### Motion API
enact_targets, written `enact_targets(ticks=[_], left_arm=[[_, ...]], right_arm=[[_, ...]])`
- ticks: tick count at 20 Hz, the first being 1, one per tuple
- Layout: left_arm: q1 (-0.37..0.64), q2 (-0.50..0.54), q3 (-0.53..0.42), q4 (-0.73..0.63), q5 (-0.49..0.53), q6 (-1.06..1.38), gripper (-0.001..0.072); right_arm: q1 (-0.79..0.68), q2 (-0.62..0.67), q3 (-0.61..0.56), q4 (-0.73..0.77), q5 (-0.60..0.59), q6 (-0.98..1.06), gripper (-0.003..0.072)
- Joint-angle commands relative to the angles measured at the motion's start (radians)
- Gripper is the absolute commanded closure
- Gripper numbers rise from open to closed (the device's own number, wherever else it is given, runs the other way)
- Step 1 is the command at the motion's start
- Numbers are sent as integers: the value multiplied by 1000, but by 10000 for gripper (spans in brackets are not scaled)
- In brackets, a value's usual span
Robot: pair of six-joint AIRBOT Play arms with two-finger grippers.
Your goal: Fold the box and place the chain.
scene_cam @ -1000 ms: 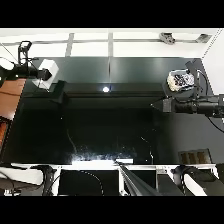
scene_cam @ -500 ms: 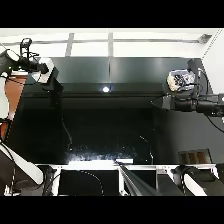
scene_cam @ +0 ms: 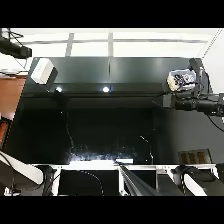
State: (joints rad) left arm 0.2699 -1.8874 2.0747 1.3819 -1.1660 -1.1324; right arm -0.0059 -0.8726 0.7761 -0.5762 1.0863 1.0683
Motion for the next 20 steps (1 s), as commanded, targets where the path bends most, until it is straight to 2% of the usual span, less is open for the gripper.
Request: enact_targets(ticks=[1,3,5,7,9,11,13,14,16,20], left_arm=[[0,150,-50,-82,-171,-6,681],[-5,259,-158,-169,-254,11,683],[-19,410,-362,-312,-213,39,683],[-63,626,-666,-430,-68,68,683],[-127,871,-990,-439,94,70,682],[-168,1089,-1280,-416,231,70,682],[-169,1250,-1489,-413,301,70,682],[-165,1302,-1554,-398,303,69,682],[-163,1347,-1611,-384,294,69,681],[-163,1350,-1613,-397,348,69,679]], right_arm=[[-29,3,34,-26,66,2,644],[-69,18,72,-61,151,2,644],[-109,57,83,-101,183,2,644],[-125,102,82,-213,162,2,645],[-125,140,63,-357,105,16,645],[-125,147,9,-440,2,38,645],[-125,146,-71,-446,-137,62,645],[-125,146,-106,-446,-190,74,644],[-125,145,-153,-447,-259,84,644],[-125,145,-161,-457,-260,79,646]])
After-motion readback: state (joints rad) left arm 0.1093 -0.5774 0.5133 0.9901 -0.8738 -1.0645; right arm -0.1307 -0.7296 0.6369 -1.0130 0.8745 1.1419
